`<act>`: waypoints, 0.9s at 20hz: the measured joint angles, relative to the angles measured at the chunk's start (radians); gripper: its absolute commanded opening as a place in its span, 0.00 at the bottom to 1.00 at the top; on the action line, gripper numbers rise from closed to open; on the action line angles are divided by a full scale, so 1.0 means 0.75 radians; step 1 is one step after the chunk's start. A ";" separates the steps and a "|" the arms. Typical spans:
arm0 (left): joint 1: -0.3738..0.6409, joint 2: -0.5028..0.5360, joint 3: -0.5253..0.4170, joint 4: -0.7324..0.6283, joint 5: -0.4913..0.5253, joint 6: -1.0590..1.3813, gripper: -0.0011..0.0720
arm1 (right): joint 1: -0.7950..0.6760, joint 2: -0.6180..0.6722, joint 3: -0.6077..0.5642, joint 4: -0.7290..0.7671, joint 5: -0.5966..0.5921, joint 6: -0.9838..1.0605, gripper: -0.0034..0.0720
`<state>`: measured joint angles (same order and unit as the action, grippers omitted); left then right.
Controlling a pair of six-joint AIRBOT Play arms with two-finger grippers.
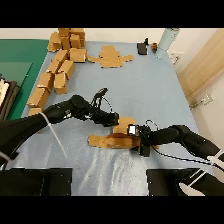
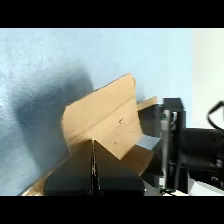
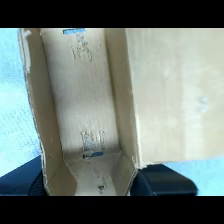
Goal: Fold the box.
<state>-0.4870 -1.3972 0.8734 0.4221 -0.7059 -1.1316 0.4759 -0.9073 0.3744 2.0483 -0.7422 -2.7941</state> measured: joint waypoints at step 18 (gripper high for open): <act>-0.007 -0.148 0.028 0.029 -0.151 -0.048 0.03 | 0.000 0.000 -0.001 -0.001 0.000 -0.001 0.78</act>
<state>-0.4923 -1.5082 0.8944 0.4438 -0.8188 -1.1679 0.4759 -0.9073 0.3740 2.0480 -0.7422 -2.7945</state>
